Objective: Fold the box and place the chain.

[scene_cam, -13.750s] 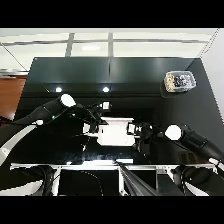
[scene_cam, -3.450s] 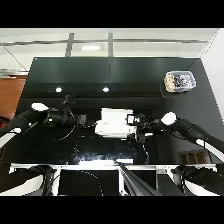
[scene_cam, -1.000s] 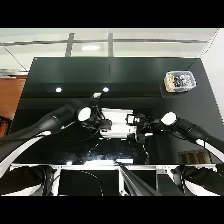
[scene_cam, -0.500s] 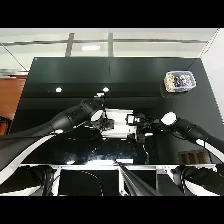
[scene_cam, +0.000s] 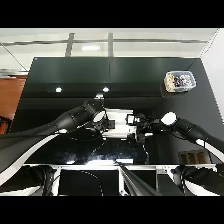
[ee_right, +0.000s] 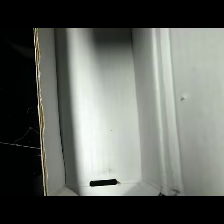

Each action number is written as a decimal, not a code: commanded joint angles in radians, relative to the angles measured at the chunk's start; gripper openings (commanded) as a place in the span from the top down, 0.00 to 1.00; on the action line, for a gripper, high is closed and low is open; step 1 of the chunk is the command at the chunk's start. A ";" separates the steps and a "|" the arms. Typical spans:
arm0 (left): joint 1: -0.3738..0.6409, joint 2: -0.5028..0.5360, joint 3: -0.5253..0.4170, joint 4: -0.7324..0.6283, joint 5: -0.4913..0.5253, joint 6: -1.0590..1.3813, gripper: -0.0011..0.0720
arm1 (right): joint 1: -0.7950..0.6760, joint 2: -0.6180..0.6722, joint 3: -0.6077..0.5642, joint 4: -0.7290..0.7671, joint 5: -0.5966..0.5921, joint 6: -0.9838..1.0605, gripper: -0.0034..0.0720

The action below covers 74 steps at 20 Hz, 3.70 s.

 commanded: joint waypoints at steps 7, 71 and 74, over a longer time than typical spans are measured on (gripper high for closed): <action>0.001 -0.007 0.001 -0.025 0.030 -0.003 0.95 | 0.000 0.000 0.000 0.000 0.000 0.000 0.70; 0.001 -0.007 0.001 -0.029 0.011 0.056 0.95 | 0.014 0.016 0.003 0.104 0.044 0.231 0.68; 0.002 -0.007 0.001 -0.029 0.010 0.056 0.95 | -0.005 0.053 0.018 -0.035 0.063 0.514 0.94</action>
